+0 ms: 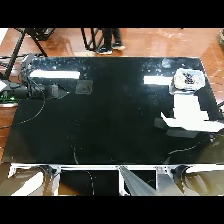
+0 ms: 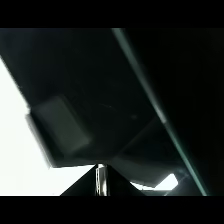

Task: Fold the box and place the chain.

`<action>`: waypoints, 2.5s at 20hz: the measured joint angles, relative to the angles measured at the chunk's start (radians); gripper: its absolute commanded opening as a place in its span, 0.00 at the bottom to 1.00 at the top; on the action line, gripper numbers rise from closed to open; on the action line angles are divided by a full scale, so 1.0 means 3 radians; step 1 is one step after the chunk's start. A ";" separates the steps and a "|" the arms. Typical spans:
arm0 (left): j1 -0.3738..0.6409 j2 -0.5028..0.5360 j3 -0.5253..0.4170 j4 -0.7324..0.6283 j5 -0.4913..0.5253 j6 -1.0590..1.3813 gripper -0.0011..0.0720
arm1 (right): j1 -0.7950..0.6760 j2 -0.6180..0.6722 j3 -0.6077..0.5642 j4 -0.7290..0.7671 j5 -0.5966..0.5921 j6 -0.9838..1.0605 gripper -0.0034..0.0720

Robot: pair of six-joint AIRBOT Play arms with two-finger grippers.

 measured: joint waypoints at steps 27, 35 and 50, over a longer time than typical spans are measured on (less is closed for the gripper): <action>-0.0093 -0.0116 -0.0029 -0.0072 -0.0126 0.0195 0.88 | 0.3150 0.3291 -0.2435 0.0562 0.1593 0.1392 0.07; -0.0262 -0.0462 -0.0076 -0.0158 -0.0184 0.0234 0.88 | 0.5158 0.3904 -0.3471 0.0407 0.3180 0.2433 0.07; -0.0290 -0.1167 -0.0081 -0.0534 -0.0744 0.0329 0.88 | 0.5717 0.3951 -0.3630 0.0184 0.3867 0.2750 0.07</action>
